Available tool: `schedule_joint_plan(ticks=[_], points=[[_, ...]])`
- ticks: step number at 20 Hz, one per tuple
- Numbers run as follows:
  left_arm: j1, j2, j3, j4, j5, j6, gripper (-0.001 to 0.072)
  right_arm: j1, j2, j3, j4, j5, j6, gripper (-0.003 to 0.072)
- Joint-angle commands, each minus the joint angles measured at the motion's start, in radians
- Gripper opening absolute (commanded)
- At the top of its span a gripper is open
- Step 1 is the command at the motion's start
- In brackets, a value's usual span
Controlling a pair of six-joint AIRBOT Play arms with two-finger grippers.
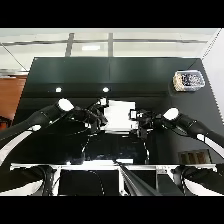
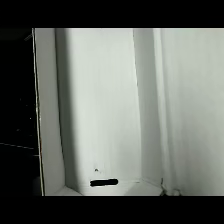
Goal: Fold the box and place the chain.
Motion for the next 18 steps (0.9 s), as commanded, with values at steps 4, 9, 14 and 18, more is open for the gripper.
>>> schedule_joint_plan(ticks=[4, 9, 14, 18], points=[[0.0, -0.032, 0.0, -0.03, -0.015, 0.007, 0.019, 0.0, 0.0, 0.0, 0.001, -0.001, 0.0, 0.0166], [0.0, -0.032, 0.0, -0.038, -0.017, 0.006, 0.0323, 0.0, 0.0, 0.0, 0.001, -0.001, 0.0, 0.0166], [0.011, -0.002, 0.042, 0.142, -0.074, -0.182, 0.0027, 0.0, 0.0, 0.0, 0.001, -0.001, 0.0, 0.0166], [0.114, 0.121, 0.09, 0.463, -0.149, -0.629, 0.0026, 0.0, 0.0, 0.0, 0.001, -0.001, 0.0, 0.0166]])
